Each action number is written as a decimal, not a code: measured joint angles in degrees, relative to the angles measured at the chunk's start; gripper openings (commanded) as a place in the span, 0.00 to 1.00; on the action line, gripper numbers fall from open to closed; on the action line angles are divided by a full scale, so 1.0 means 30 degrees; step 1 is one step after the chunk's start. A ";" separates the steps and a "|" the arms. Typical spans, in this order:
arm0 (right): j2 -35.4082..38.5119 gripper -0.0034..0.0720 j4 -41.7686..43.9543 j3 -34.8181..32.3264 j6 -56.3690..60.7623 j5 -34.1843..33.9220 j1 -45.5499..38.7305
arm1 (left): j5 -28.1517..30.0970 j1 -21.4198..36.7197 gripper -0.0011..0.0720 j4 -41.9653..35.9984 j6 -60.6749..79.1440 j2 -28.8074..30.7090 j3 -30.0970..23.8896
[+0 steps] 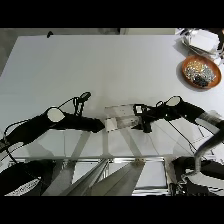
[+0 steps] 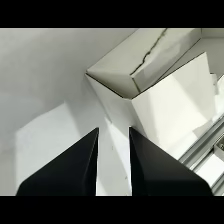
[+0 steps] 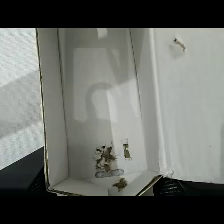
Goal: Fold the box and place the chain.
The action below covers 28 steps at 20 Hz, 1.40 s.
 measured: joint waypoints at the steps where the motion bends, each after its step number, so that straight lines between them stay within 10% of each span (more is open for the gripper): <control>1: 0.0000 0.59 0.0000 0.0000 0.0007 0.0000 0.0000 | 0.0066 0.0000 0.31 -0.0131 0.0015 0.0029 0.0000; 17: 0.0000 0.59 0.0000 0.0000 0.0007 0.0000 0.0000 | 0.0379 -0.0146 0.40 -0.1727 0.0401 0.0095 0.0342; 21: 0.0000 0.59 0.0000 0.0000 0.0007 0.0000 0.0000 | 0.0219 -0.0342 0.77 -0.1749 0.0277 0.0095 0.0379; 28: 0.0000 0.59 0.0000 0.0000 0.0000 0.0000 0.0000 | 0.0044 -0.1836 0.77 0.1413 -0.3818 -0.0423 0.2127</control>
